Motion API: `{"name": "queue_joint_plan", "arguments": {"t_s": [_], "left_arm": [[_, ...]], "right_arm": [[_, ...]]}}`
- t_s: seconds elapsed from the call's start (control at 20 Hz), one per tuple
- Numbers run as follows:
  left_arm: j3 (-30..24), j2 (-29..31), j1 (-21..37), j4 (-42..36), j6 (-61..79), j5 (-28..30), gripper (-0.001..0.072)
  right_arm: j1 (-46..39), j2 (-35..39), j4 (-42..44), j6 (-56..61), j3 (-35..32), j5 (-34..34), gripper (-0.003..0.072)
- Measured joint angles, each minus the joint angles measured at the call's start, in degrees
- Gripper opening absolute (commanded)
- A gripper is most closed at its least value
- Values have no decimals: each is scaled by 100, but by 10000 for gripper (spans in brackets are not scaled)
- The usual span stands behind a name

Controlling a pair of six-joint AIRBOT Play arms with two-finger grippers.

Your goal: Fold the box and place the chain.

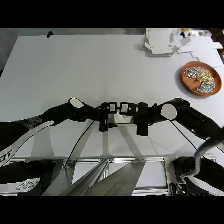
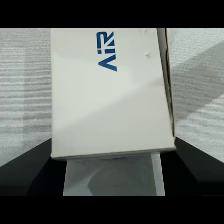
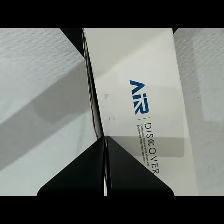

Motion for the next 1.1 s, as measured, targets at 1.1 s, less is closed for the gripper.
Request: {"name": "queue_joint_plan", "arguments": {"t_s": [1.1], "left_arm": [[0, 0, 4, -7, 4, -11, 254]], "right_arm": [[-2883, 1836, -999, 4304, -614, 1952, 18]]}}
